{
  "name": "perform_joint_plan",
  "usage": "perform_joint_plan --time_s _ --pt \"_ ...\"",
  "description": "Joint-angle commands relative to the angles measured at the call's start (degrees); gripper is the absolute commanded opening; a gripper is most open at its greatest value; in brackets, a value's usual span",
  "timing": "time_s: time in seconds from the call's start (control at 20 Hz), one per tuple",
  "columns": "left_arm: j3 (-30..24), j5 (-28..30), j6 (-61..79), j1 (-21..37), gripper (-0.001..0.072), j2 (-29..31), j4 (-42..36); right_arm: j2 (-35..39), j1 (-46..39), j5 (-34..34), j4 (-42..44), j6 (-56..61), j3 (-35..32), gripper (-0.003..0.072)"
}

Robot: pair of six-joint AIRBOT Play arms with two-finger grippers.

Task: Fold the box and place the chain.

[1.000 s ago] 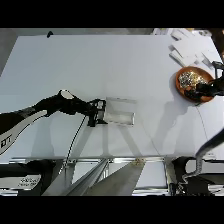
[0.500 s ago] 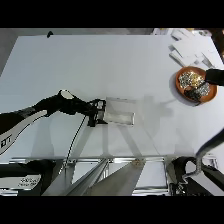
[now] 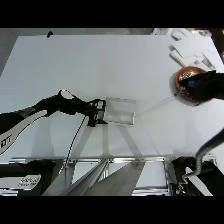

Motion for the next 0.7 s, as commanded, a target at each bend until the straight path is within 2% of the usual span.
perform_joint_plan --time_s 0.0,0.2,0.3,0.45,0.65 --pt "0.0 0.0 0.0 0.0 0.0033 0.0 0.0 0.8 14.7 -6.0 0.9 4.6 -2.6 0.0014" --pt "0.0 0.0 0.0 0.0 0.0033 0.0 0.0 -3.8 30.6 -20.5 0.3 6.2 -9.5 0.0014" --pt "0.0 0.0 0.0 0.0 0.0033 0.0 0.0 -8.7 35.5 -22.9 -1.3 6.5 -9.9 0.0014" --pt "0.0 0.0 0.0 0.0 0.0033 0.0 0.0 -15.0 36.9 -26.1 -3.5 7.8 -9.9 0.0015" --pt "0.0 0.0 0.0 0.0 0.0033 0.0 0.0 -19.0 36.9 -27.8 -9.0 12.4 -9.9 0.0015"
